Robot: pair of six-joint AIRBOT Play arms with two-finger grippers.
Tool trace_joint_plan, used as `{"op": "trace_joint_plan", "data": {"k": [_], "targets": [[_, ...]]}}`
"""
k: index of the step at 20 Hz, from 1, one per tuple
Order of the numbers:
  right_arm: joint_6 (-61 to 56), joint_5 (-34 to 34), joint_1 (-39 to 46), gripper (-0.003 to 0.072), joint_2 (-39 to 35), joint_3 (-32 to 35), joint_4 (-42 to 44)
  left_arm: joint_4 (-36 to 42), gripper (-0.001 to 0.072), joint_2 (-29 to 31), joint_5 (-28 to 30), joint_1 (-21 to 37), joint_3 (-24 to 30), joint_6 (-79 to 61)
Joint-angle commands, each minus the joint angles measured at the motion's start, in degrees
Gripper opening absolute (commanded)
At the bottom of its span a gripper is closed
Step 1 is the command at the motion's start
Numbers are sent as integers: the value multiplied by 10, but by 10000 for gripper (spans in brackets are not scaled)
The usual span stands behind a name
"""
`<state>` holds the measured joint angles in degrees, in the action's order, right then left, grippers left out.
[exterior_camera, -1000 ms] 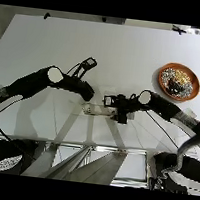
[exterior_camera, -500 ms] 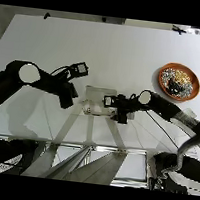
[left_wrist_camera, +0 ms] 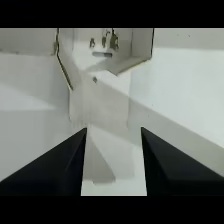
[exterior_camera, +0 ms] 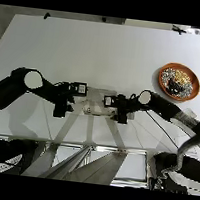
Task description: Fold the box and place the chain.
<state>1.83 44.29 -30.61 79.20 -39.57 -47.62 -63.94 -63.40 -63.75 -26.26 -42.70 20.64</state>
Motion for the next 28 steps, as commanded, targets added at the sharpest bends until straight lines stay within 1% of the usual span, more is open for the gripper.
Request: {"op": "trace_joint_plan", "data": {"k": [1,3,4,7,10,12,17,18,19,20,27,28], "targets": [[0,0,0,549,0,0,0,43,399,-45,72,-3,12,-88],[0,0,0,549,0,0,0,72,398,-76,90,-3,12,-134],[0,0,0,549,0,0,0,80,384,-90,92,-3,12,-152],[0,0,0,549,0,0,0,78,383,-118,97,-3,12,-170],[0,0,0,549,0,0,0,83,379,-122,102,-5,12,-170],[0,0,0,549,0,0,0,94,326,-122,98,-11,12,-178],[0,0,0,549,0,0,0,95,325,-122,91,-35,12,-194],[0,0,0,549,0,0,0,97,291,-122,91,-38,12,-194],[0,0,0,549,0,0,0,98,231,-122,91,-39,12,-194],[0,0,0,549,0,0,0,100,199,-122,92,-39,12,-194],[0,0,0,549,0,0,0,108,198,-123,151,-46,12,-193],[0,0,0,549,0,0,0,111,179,-123,156,-50,12,-193]]}}
